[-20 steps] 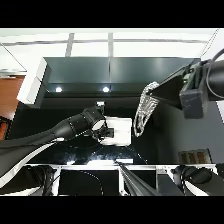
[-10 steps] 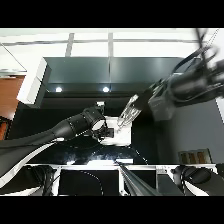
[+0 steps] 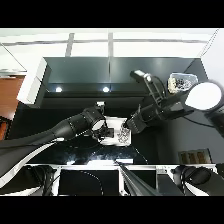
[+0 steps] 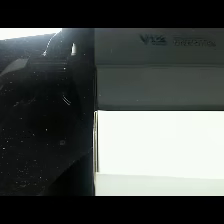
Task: Fold the box and place the chain.
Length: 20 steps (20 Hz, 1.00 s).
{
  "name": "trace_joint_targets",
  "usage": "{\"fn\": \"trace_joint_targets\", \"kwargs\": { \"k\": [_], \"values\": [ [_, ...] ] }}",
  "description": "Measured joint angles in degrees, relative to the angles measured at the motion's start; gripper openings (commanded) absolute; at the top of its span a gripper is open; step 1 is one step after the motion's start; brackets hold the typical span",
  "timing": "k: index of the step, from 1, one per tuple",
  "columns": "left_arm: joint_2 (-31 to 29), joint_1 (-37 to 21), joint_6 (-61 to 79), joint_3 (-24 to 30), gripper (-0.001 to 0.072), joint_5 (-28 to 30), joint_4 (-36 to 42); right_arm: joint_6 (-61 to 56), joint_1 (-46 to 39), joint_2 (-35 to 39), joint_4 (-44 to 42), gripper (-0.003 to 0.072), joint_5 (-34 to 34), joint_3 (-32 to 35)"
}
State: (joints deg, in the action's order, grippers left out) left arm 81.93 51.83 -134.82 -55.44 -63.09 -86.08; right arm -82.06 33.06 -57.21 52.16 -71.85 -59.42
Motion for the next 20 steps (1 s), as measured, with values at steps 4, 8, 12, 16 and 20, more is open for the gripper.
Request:
{"fn": "trace_joint_targets", "kwargs": {
  "k": [4, 8, 12, 16, 20],
  "values": [
    [0.0, -0.02, 0.0, 0.0, 0.0027, 0.0, 0.0, 0.0, 0.17, -0.26, 0.07, 0.0019, 7.76, 4.22],
    [0.0, -0.02, 0.0, 0.0, 0.0027, 0.24, 0.0, -0.48, -0.02, -0.87, -0.61, 0.0463, 10.71, 5.44],
    [0.0, -0.09, 0.0, 0.0, 0.0027, 0.68, 0.02, -1.14, -3.54, 0.66, 3.78, 0.0462, 4.87, 5.66],
    [0.04, -0.66, -0.76, -0.7, 0.0379, -1.01, 0.37, -1.77, -12.17, 6.34, 12.81, 0.0462, -1.03, 5.73],
    [0.0, -1.33, -1.57, -3.98, 0.0445, -3.41, 0.83, -1.92, -20.13, 10.73, 16.61, 0.0462, -3.65, 5.73]
  ]
}}
